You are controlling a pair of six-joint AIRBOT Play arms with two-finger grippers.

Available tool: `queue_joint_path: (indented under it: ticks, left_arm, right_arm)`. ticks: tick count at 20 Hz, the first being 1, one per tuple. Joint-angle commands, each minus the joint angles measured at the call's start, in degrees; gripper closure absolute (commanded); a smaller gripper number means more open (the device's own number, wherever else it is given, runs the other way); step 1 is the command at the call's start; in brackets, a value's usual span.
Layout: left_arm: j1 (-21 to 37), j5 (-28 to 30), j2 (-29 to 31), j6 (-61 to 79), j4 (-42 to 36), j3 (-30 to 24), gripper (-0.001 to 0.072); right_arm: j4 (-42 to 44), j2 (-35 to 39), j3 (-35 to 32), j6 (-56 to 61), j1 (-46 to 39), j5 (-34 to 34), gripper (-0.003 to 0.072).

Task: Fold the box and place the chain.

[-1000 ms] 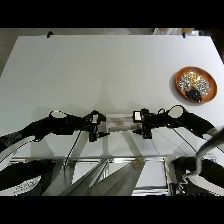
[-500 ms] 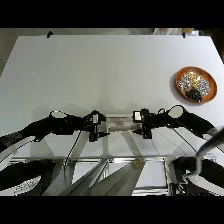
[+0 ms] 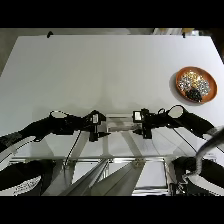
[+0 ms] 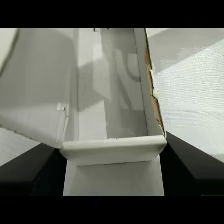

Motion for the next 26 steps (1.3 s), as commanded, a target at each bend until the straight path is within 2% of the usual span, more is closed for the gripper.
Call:
queue_joint_path:
  ticks: [1,2,9,11,13,14,15,16,19,22,24,26]
  left_arm:
    - [0.0,-0.3,0.0,0.0,0.3,0.0,0.0507]
    - [0.0,-0.3,0.0,0.0,0.3,0.0,0.0507]
    - [0.0,-0.4,0.0,0.0,0.3,0.0,0.0507]
    - [0.0,-0.4,0.1,0.0,0.3,0.0,0.0507]
    - [0.0,-0.4,0.1,0.0,0.3,0.0,0.0507]
    - [0.0,-0.4,0.1,0.0,0.3,0.0,0.0507]
    - [0.0,-0.4,0.1,-0.1,0.3,0.0,0.0507]
    - [0.0,-0.4,0.1,-0.1,0.3,0.0,0.0507]
    - [0.0,-0.4,0.1,-0.1,0.3,0.0,0.0507]
    - [0.0,-0.4,0.1,-0.1,0.3,0.0,0.0507]
    - [0.0,-0.4,0.0,-0.1,0.3,0.0,0.0507]
    - [0.0,-0.4,0.1,-0.2,0.3,0.0,0.0507]
  right_arm:
    - [-1.6,1.7,0.1,2.2,-0.1,2.4,0.0092]
    - [-3.1,2.9,0.1,4.3,-0.1,2.7,-0.0008]
    - [-18.2,16.4,0.1,17.7,-0.1,6.4,-0.0002]
    - [-21.3,20.8,0.1,19.9,-0.1,6.8,0.0076]
    - [-21.2,24.7,0.1,20.0,-0.1,7.1,0.023]
    - [-19.7,26.3,0.1,20.0,-0.1,7.1,0.0358]
    - [-17.7,27.2,0.1,19.2,-0.1,7.1,0.0532]
    - [-14.3,27.4,0.1,17.2,-0.1,7.1,0.0666]
    - [-1.4,24.5,0.0,11.9,-0.1,2.4,0.0669]
    - [11.3,18.8,0.0,12.0,-0.1,-7.8,0.0669]
    - [13.8,14.0,0.0,12.0,-0.1,-13.0,0.0669]
    - [12.0,7.9,0.0,12.1,-0.1,-14.6,0.0669]
